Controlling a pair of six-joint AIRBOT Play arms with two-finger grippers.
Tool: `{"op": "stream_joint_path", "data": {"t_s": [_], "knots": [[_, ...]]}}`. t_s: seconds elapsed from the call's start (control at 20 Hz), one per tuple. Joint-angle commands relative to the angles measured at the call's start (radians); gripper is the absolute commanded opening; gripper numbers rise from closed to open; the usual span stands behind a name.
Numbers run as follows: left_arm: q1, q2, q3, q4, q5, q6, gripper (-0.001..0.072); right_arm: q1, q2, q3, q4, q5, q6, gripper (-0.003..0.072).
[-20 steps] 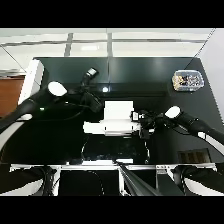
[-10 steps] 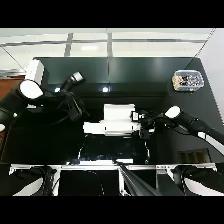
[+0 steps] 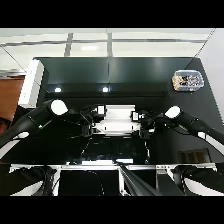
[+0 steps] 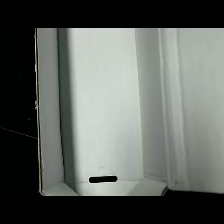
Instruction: Fold the box and place the chain.
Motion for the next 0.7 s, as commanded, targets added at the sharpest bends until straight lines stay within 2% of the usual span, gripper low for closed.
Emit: {"op": "stream_joint_path", "data": {"t_s": [0.0,0.2,0.35,0.4,0.45,0.5,0.6,0.65], "knots": [[-0.007,-0.040,-0.008,-0.050,0.015,0.051,0.0710,0.000,-0.001,0.000,0.000,0.000,0.000,0.0231],[-0.005,-0.048,-0.009,-0.019,0.002,0.051,0.0710,0.000,-0.001,0.000,0.000,0.000,0.000,0.0231],[-0.008,-0.062,-0.011,-0.114,0.005,0.052,0.0688,0.000,-0.001,0.000,0.000,0.000,0.000,0.0231],[-0.013,-0.068,-0.011,-0.126,0.012,0.051,0.0646,0.000,-0.001,0.000,0.000,0.000,0.000,0.0231],[-0.018,-0.074,-0.011,-0.126,0.013,0.051,0.0525,0.000,-0.001,0.000,0.000,0.000,0.000,0.0231],[-0.020,-0.078,-0.011,-0.125,0.014,0.051,0.0449,0.000,-0.001,0.000,0.000,0.000,0.000,0.0231],[-0.019,-0.080,-0.011,-0.115,0.014,0.051,0.0238,0.000,-0.001,0.000,0.000,0.000,0.000,0.0231],[-0.019,-0.080,-0.011,-0.108,0.015,0.051,0.0228,0.000,-0.001,0.000,0.000,0.000,0.000,0.0230]]}}
